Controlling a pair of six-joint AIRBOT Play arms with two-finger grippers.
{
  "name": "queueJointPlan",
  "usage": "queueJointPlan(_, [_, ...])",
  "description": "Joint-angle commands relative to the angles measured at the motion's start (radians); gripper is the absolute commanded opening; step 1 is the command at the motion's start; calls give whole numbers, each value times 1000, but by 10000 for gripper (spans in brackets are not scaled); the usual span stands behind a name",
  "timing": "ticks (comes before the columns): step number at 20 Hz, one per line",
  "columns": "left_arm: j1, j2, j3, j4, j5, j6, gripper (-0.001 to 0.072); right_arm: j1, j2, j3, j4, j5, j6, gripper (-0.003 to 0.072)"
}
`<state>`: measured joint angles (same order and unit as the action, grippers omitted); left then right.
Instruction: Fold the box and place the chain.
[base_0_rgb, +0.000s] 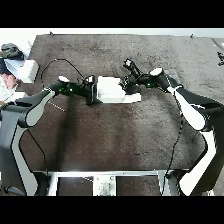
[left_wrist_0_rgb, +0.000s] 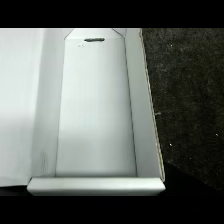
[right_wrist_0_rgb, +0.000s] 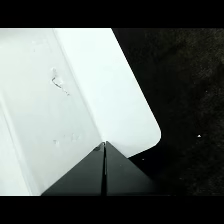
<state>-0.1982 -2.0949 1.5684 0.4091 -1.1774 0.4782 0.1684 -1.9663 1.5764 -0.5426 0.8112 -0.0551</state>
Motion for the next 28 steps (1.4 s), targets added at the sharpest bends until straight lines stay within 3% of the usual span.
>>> queueJointPlan(1, [0, -1, 0, 1, -1, 2, 263, 1, -2, 0, -3, 9, 0, 11])
queueJointPlan(8, [0, -1, 0, 1, -1, 2, 264, -2, 117, 0, -18, 27, 0, 11])
queueJointPlan(12, [0, -1, 0, 1, -1, 2, 263, -29, 222, 0, -139, 195, 0, 24])
queueJointPlan(13, [0, -1, 0, 1, -1, 2, 264, -37, 238, 0, -201, 243, 1, 290])
queueJointPlan(14, [0, -1, 0, 1, -1, 2, 264, -45, 245, 0, -251, 287, 1, 647])
queueJointPlan(16, [0, -1, 0, 1, -1, 1, 263, -54, 243, -4, -297, 338, 0, 651])
queueJointPlan(28, [0, -1, 0, 1, -1, 1, 264, 3, 101, -31, -364, 325, -91, 650])
